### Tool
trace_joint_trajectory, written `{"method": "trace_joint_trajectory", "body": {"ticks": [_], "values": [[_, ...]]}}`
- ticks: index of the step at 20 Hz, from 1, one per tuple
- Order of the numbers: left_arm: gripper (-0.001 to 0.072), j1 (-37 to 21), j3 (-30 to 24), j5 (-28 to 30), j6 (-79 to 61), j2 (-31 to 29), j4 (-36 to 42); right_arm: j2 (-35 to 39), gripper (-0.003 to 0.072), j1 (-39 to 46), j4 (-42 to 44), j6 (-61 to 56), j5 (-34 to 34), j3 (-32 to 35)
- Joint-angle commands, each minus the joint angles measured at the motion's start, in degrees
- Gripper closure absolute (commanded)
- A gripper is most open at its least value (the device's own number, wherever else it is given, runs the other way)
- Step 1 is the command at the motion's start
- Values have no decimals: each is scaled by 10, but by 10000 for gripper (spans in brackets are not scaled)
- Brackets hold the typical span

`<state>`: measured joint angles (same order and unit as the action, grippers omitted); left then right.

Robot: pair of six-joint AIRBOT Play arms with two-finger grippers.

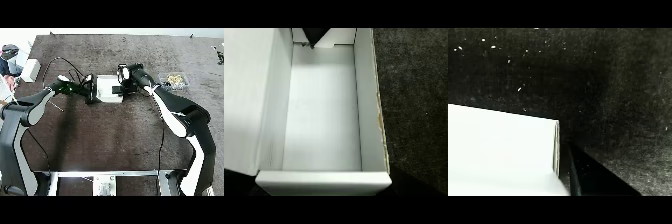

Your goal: Fold the box and place the chain.

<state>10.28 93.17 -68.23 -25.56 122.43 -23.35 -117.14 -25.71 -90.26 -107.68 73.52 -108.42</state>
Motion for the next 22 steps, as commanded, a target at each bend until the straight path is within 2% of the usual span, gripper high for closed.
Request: {"method": "trace_joint_trajectory", "body": {"ticks": [1, 4, 5, 6, 7, 12, 13, 15, 16, 17, 18, 19, 22], "values": [[240, 0, 0, 3, 0, 0, 0, -30, 483, 0, 0, 12, 57, -53], [240, 0, 0, 3, 0, 0, 0, -34, 485, -2, -2, 9, 54, -57], [240, 0, 0, 3, 0, 0, 0, -34, 507, -3, -6, 4, 57, -57], [240, 0, 0, 3, 0, 0, 0, -34, 622, -3, -6, -2, 57, -57], [240, 0, 0, 3, 0, 0, 0, -34, 637, -3, -6, -4, 51, -57], [240, 0, 0, 3, 0, 0, 0, -34, 631, -3, -6, -15, 47, -57], [240, 0, 0, 3, 0, 0, 0, -33, 514, -3, -6, -22, 43, -57], [240, 0, 0, 3, 0, 0, 0, -30, 501, -3, -5, -23, 43, -57], [240, 0, 0, 3, 0, 0, 0, -26, 415, -3, -3, -23, 43, -57], [240, 0, 0, 3, 0, 0, 0, -21, 116, -3, 1, -23, 43, -57], [240, 0, 0, 3, 0, 0, 0, -16, 103, -3, 2, -22, 43, -57], [240, 0, 0, 3, 0, 0, 0, -14, 149, -3, 3, -18, 43, -57], [240, 0, 0, 3, 0, 0, 0, -13, 147, -3, 11, -14, 45, -57]]}}
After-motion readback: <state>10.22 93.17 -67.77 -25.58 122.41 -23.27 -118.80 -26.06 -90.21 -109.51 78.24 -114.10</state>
